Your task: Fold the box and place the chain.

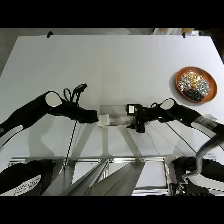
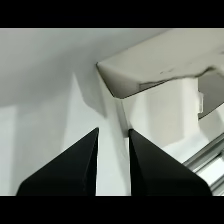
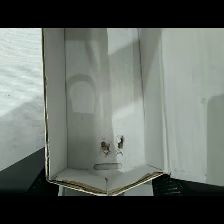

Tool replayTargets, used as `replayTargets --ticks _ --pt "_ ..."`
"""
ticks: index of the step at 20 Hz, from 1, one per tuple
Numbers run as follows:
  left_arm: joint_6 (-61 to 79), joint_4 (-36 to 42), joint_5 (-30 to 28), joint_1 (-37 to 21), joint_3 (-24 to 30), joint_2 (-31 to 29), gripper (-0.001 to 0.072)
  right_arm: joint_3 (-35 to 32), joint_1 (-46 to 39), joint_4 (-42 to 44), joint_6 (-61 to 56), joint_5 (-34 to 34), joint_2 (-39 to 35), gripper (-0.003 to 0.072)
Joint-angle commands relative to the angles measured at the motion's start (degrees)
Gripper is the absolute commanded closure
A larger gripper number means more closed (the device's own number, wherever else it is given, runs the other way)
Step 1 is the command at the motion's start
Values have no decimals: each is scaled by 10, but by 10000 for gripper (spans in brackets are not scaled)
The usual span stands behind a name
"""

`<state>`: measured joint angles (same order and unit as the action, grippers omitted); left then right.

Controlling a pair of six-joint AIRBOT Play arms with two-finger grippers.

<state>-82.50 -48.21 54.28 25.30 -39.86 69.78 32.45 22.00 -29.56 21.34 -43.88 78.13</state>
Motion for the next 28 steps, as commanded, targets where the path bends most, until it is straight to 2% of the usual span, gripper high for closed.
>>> replayTargets --ticks 1,8,10,16,24,28 --pt "1 6 3 5 -3 -4 501 0 0 -1 1 -1 0 283" --pt "2 23 -14 27 -17 -4 495 0 0 -1 1 -3 0 283" --pt "1 22 -14 27 -23 -4 433 0 0 -2 1 -3 0 283" --pt "-19 3 -29 41 -25 -1 429 0 0 -2 1 -3 0 283" --pt "-175 -136 -35 100 -73 22 436 0 0 -2 1 -3 0 283" --pt "-234 -174 -32 124 -93 34 439 0 0 -2 1 -3 0 283"
